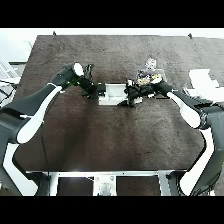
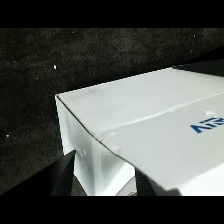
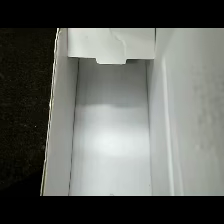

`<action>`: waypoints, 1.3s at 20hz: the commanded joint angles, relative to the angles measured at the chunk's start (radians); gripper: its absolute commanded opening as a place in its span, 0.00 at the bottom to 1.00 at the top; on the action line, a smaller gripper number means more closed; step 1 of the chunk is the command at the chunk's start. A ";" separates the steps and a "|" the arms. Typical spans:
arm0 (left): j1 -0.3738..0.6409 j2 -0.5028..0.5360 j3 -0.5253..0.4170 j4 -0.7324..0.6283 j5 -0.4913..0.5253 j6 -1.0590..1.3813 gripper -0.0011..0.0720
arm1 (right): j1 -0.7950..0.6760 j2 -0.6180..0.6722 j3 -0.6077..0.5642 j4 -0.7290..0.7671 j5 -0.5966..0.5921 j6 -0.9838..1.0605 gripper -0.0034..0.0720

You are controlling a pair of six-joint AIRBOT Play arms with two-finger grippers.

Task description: Fold the box and place the chain.

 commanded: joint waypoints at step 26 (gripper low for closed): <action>-0.053 -0.248 0.369 0.303 -0.340 -0.091 0.57 | 0.001 0.000 0.000 0.001 0.000 0.000 0.83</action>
